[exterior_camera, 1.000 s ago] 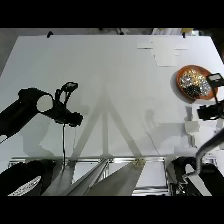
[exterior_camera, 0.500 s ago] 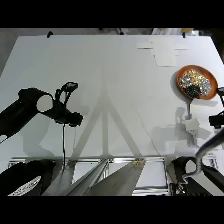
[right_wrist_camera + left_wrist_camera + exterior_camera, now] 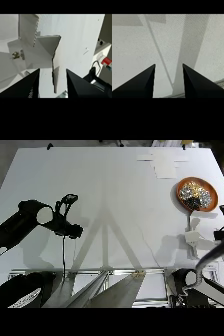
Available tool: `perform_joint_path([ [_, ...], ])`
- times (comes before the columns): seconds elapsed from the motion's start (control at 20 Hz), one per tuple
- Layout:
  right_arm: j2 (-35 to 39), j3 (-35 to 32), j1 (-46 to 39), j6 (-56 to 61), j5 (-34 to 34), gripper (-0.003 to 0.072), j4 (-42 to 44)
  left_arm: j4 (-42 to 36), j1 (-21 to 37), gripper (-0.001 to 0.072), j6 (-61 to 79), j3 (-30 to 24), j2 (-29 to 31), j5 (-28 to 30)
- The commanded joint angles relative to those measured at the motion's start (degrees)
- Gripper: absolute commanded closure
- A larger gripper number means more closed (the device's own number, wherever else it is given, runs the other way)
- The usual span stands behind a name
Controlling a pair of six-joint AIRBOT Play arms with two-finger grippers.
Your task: Fold the box and place the chain.
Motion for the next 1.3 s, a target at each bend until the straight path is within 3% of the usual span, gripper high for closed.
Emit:
perform_joint_path([
  [0.0,-4.07,0.15,-0.37,1.57,0.09,0.0372,-3.06,0.02,0.04,0.0324,0.00,0.00,0.02,0.00],
  [0.05,-4.98,0.15,-0.37,1.55,1.05,0.0410,-3.85,0.02,0.04,0.0324,0.00,0.00,0.02,0.00],
  [0.15,-4.81,0.22,-0.24,1.05,2.29,0.0672,-3.78,0.00,0.04,0.0324,0.00,0.00,0.02,0.00],
  [0.35,0.17,0.39,6.23,-0.55,6.84,0.0671,-1.60,0.00,0.04,0.0324,0.00,0.00,0.02,0.00],
  [0.6,13.66,0.09,21.05,-4.33,8.02,0.0673,24.24,0.00,0.04,0.0324,0.00,0.00,0.02,0.00],
  [0.9,26.32,-6.34,40.87,6.25,2.78,0.0673,40.74,0.02,0.04,0.0324,0.00,0.00,0.02,0.09],
  [1.05,27.06,-6.86,50.07,12.76,-0.33,0.0672,41.42,0.74,0.04,0.0324,0.79,0.00,0.02,2.10],
  [1.25,27.06,-6.86,58.10,18.10,-2.58,0.0672,40.94,3.72,0.04,0.0317,5.51,0.00,0.00,9.90],
])
